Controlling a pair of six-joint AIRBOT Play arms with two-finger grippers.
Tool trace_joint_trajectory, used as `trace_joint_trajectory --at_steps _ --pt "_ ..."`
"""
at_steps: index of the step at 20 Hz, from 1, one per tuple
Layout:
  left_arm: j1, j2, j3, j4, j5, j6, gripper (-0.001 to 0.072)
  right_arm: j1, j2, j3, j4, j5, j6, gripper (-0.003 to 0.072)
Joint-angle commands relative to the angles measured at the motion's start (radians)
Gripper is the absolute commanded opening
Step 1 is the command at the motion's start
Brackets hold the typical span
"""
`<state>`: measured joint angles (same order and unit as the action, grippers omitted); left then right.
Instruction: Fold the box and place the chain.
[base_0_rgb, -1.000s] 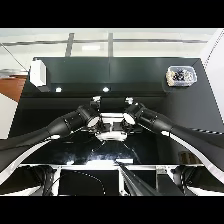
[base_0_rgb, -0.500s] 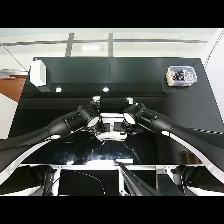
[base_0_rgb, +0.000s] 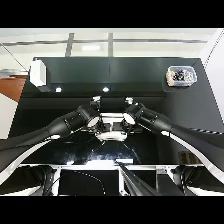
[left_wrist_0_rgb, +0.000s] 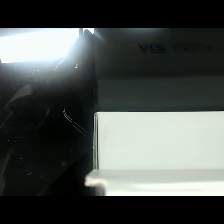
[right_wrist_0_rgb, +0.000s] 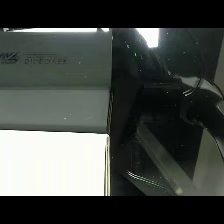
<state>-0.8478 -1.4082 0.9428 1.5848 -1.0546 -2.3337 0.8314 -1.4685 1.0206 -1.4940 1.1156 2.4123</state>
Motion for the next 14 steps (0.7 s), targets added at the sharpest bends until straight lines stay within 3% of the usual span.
trace_joint_trajectory --at_steps 1,4,5,6,14 --pt "0.001 0.0 -0.001 0.0 -0.002 0.0 0.0028 0.0 0.0 0.0 0.001 0.003 -0.003 0.003" --pt "0.001 0.0 -0.001 0.0 -0.002 0.0 0.0028 0.0 0.001 0.0 0.0 0.007 -0.003 0.0063" --pt "0.001 0.0 -0.001 0.0 -0.002 0.0 0.0028 0.0 0.001 0.0 0.0 0.007 -0.003 0.0323" --pt "0.001 0.0 -0.001 0.0 -0.001 0.0 0.0028 0.0 0.002 0.001 0.0 0.01 -0.003 0.0389" --pt "0.001 0.0 -0.001 0.0 -0.008 0.0 0.0028 0.0 0.097 0.024 -0.079 0.107 -0.104 0.0389"
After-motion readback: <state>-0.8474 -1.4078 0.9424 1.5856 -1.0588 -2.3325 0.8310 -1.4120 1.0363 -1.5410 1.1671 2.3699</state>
